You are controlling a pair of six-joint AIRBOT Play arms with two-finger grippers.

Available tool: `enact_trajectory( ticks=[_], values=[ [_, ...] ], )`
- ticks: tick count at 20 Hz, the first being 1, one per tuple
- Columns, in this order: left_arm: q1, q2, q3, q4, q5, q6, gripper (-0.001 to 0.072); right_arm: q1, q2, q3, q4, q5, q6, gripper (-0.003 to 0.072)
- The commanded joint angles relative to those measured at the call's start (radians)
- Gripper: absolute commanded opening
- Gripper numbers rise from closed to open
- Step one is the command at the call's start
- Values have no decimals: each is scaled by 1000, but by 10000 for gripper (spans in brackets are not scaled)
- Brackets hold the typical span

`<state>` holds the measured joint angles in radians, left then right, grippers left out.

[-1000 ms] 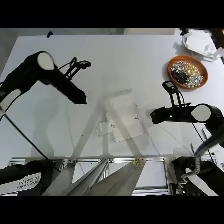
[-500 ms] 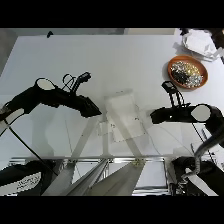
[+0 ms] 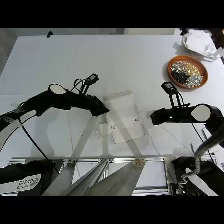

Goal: Fold the box and place the chain.

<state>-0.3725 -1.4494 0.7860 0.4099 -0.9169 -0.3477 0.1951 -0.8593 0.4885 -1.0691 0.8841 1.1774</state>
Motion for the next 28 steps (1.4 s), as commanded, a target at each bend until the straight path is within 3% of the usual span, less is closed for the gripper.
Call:
enact_trajectory(
  ticks=[1, 7, 10, 15, 18, 21, 24, 28],
  values=[
    [-5, -33, 0, -36, 23, 9, 438, 1, 1, 0, 0, 2, 0, 23],
    [-16, -84, 0, -77, -60, 21, 438, 1, 1, 0, 0, 2, 0, 23],
    [-48, -107, 1, -191, -60, 93, 434, 1, 1, 0, 0, 1, 0, 23],
    [-90, -141, 14, -121, -76, 98, 430, 1, 1, 0, -1, 2, 0, 23],
    [-90, -142, 14, -60, -77, 97, 319, 1, 1, 0, -1, 2, 0, 23],
    [-90, -142, 14, -121, -31, 105, 309, 1, 1, 0, -1, 2, 0, 23],
    [-90, -142, 14, -129, -9, 121, 73, 1, 1, 0, -1, 4, 0, 23],
    [-90, -137, 14, -130, 5, 140, 57, 1, 1, 0, -1, 6, 0, 23]
  ],
)
